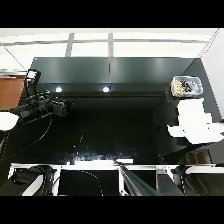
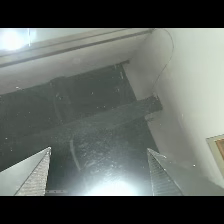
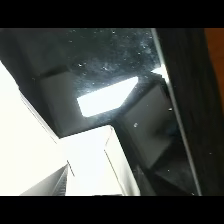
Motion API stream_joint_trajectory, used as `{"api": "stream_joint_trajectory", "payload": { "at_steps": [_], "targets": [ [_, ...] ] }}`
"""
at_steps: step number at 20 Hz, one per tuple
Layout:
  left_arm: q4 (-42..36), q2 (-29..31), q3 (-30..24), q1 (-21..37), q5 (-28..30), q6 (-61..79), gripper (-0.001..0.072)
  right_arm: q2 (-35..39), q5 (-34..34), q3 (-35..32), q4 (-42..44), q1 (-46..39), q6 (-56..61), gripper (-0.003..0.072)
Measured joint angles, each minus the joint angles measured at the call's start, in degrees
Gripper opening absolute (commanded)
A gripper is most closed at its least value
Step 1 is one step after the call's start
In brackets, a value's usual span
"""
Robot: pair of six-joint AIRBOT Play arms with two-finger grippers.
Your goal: Fold the box and place the chain.
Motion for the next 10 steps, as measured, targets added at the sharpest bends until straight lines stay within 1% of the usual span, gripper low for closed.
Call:
{"api": "stream_joint_trajectory", "payload": {
  "at_steps": [1, 2, 6, 10],
  "targets": [
    [0.0, 0.0, 0.0, 0.0, 0.0, 0.0, 0.0705, 0.0, 0.0, 0.0, -0.7, 0.1, -0.2, 0.0055],
    [0.0, 0.0, 0.0, 0.0, 0.0, 0.0, 0.0705, 0.0, 0.0, 0.0, -1.7, 0.1, -0.4, 0.0013],
    [0.0, 0.0, 0.0, 0.0, 0.0, 0.0, 0.0705, 0.0, 1.3, 0.0, -1.3, 0.2, -1.1, 0.0013],
    [0.0, 0.0, 0.0, 0.0, 0.0, 0.0, 0.0705, 0.0, 3.7, 0.0, 5.2, 0.7, -1.3, 0.0013]
  ]
}}
